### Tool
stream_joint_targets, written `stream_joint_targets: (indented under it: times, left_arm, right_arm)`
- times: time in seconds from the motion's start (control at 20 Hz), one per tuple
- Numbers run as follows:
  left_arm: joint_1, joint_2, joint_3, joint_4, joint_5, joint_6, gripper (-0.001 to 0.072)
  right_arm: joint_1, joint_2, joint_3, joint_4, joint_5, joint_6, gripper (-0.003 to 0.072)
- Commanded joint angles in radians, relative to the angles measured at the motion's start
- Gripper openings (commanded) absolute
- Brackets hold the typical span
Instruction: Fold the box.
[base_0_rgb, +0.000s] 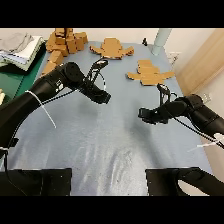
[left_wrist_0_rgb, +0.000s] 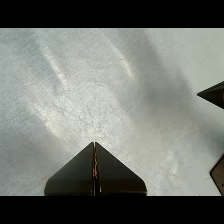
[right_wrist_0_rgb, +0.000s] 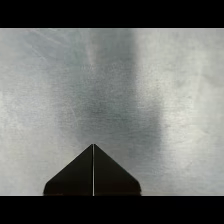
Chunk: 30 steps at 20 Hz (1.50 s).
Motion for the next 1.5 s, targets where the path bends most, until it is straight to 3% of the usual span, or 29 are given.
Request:
stream_joint_targets:
  times: [0.0, 0.1, 0.25, 0.55, 0.7, 0.75, 0.8, 0.85, 1.0, 1.2, 1.35, 1.45]
  left_arm:
    - [-0.002, 0.000, 0.000, 0.000, 0.000, 0.000, 0.0014]
    - [-0.002, 0.000, 0.000, 0.000, 0.000, 0.000, 0.0015]
    - [-0.003, 0.000, 0.000, 0.000, 0.000, 0.000, 0.0015]
    - [-0.003, 0.000, 0.000, 0.000, 0.000, 0.000, 0.0015]
    - [-0.003, 0.000, 0.000, 0.000, 0.000, 0.000, 0.0015]
    - [-0.003, 0.000, 0.000, 0.001, 0.000, 0.000, 0.0015]
    - [-0.003, 0.000, 0.000, 0.001, 0.000, 0.000, 0.0015]
    - [-0.003, 0.000, 0.000, 0.001, 0.000, 0.000, 0.0015]
    - [-0.003, 0.000, 0.000, 0.000, 0.000, 0.000, 0.0014]
    - [-0.003, 0.000, 0.000, 0.000, 0.000, 0.000, 0.0014]
    - [-0.003, 0.000, 0.000, 0.000, 0.000, 0.000, 0.0014]
    - [-0.003, 0.000, 0.000, 0.000, 0.000, 0.000, 0.0015]
  right_arm:
    - [-0.001, 0.000, 0.001, 0.009, 0.028, 0.008, 0.0005]
    - [0.000, -0.001, 0.000, 0.012, 0.031, 0.025, 0.0005]
    - [-0.009, -0.008, 0.010, -0.013, 0.161, 0.068, 0.0005]
    - [-0.055, -0.049, 0.045, -0.239, 0.374, 0.204, 0.0005]
    - [-0.277, -0.209, 0.216, -0.164, 0.318, 0.026, 0.0006]
    - [-0.360, -0.273, 0.283, -0.108, 0.319, -0.078, 0.0095]
    - [-0.451, -0.350, 0.368, -0.039, 0.319, -0.188, 0.0251]
    - [-0.538, -0.436, 0.468, 0.034, 0.319, -0.291, 0.0290]
    - [-0.717, -0.700, 0.789, 0.216, 0.307, -0.450, 0.0290]
    - [-0.786, -1.015, 1.156, 0.373, 0.268, -0.503, 0.0290]
    - [-0.774, -1.165, 1.287, 0.423, 0.288, -0.502, 0.0289]
    - [-0.764, -1.218, 1.302, 0.438, 0.332, -0.501, 0.0289]
